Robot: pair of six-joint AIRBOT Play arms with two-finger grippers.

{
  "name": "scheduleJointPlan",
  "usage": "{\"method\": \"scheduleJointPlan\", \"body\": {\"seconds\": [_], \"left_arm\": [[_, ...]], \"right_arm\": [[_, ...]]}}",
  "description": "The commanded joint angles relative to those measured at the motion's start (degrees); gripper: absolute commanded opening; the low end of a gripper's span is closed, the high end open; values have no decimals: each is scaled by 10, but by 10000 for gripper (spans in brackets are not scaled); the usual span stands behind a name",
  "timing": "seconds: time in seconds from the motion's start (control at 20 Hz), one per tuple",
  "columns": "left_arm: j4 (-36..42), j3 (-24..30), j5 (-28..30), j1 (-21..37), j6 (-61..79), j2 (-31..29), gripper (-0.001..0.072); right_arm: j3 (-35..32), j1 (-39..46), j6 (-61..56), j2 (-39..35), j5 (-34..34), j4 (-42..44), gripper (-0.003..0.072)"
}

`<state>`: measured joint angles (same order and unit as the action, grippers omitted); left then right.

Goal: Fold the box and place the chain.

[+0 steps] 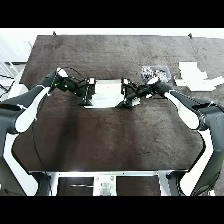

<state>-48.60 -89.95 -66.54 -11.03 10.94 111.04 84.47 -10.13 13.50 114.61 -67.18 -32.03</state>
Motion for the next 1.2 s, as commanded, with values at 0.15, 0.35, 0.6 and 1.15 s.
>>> {"method": "scheduleJointPlan", "body": {"seconds": [0.15,0.35,0.6,1.15], "left_arm": [[26,0,-15,-1,-8,0,611],[25,0,-46,-1,-9,0,545],[24,0,-45,-1,-8,0,423],[70,0,-31,-16,31,2,301]], "right_arm": [[0,-1,0,0,0,0,579],[0,-1,0,0,0,0,579],[0,-1,0,0,0,0,579],[0,-1,0,0,0,0,579]]}}
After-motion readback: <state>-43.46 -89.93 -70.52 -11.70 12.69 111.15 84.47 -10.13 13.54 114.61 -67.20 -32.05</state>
